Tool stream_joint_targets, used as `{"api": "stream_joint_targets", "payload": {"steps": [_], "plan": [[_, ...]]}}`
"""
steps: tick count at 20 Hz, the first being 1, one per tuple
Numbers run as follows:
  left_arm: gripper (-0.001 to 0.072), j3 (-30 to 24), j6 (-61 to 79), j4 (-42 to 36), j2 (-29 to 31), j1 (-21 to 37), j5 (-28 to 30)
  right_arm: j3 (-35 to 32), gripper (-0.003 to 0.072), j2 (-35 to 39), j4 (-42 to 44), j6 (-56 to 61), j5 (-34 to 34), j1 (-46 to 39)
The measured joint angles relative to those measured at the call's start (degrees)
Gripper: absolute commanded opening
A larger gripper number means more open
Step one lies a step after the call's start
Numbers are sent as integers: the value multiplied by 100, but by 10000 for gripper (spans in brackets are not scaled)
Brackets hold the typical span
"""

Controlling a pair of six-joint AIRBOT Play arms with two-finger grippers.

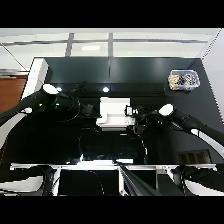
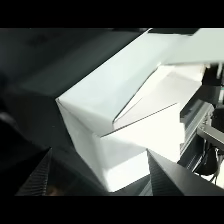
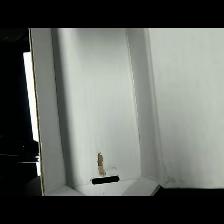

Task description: Fold the box and place the chain.

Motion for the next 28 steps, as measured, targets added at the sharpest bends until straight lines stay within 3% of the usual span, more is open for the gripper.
{"api": "stream_joint_targets", "payload": {"steps": [6,8,19,28], "plan": [[666,516,-1502,1073,0,-675,-111,0,127,0,2,2,-2,0],[442,627,-1812,1268,0,-833,-122,0,128,0,2,2,-4,0],[443,769,-2769,1749,0,-1283,-83,0,127,0,9,2,-15,0],[443,835,-4019,2817,-63,-1720,562,0,128,0,20,4,-22,0]]}}
